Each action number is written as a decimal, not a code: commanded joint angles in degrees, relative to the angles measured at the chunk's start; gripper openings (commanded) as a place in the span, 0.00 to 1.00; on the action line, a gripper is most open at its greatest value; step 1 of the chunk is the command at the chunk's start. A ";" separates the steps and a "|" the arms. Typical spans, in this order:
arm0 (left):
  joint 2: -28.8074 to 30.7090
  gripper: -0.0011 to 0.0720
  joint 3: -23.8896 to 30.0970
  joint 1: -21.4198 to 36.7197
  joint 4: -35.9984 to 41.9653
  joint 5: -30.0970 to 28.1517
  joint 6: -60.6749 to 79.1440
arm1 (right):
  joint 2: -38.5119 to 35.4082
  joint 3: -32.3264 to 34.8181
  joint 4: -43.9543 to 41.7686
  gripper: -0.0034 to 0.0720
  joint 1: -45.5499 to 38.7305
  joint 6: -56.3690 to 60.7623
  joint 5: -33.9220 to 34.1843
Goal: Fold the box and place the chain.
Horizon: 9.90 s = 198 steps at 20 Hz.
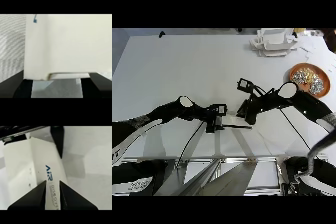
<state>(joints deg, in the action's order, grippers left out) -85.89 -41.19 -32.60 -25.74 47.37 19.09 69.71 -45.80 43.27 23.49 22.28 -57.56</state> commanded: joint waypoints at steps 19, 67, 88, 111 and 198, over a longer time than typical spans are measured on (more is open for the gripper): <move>0.00 0.36 -0.02 0.00 0.00 0.00 0.00 | -3.32 -0.09 11.17 0.41 9.42 -2.80 3.78; 0.00 0.36 -0.02 0.00 0.00 0.00 0.00 | -4.50 -0.13 22.03 0.25 13.22 10.95 10.36; 0.00 0.36 -0.02 0.00 0.00 0.00 0.00 | -3.26 -0.09 19.23 0.60 13.22 10.19 3.93; 0.00 0.36 -0.02 0.00 0.00 0.00 0.00 | -1.36 -0.02 14.93 0.07 13.18 7.69 2.64; 38.66 0.07 0.00 39.52 -37.88 1.25 -69.79 | -20.55 13.90 39.01 0.07 -23.21 59.82 -20.92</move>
<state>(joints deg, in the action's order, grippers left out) -49.28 -41.15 -1.26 -52.03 47.53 -34.35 49.21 -31.92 82.28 0.32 82.08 -78.48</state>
